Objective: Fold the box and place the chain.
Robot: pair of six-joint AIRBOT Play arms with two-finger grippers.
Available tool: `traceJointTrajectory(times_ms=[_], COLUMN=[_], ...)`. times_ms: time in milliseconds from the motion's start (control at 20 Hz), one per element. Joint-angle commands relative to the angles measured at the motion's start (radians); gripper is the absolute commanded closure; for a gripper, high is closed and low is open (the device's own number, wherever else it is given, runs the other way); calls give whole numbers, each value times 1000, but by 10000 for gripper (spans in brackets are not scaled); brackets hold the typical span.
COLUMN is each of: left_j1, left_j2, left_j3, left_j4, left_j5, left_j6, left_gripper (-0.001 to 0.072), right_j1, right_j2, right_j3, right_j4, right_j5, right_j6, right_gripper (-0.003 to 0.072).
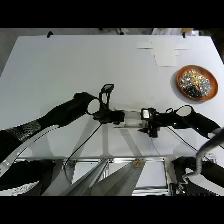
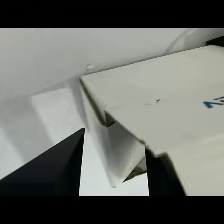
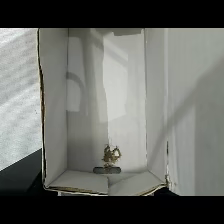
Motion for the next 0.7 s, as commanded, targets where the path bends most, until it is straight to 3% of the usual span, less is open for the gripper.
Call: traceJointTrajectory(times_ms=[0, 150, 550, 600, 650], left_j1=[-9, -43, -84, -84, -83], left_j2=[-30, -86, -181, -180, -181], left_j3=[69, 131, 184, 185, 191], left_j4=[110, 119, 150, 160, 173], left_j5=[-150, -188, -196, -196, -196], left_j6=[-142, -186, -263, -263, -262], left_gripper=[298, 397, 415, 506, 521], right_j1=[0, 0, 0, 0, 0], right_j2=[0, 0, 0, 0, 0], right_j3=[0, 0, 0, 0, 0], right_j4=[0, 0, 0, 0, 0], right_j5=[0, 0, 0, 0, 0], right_j6=[0, 0, 0, 0, 0], right_gripper=[287, 287, 287, 287, 287])
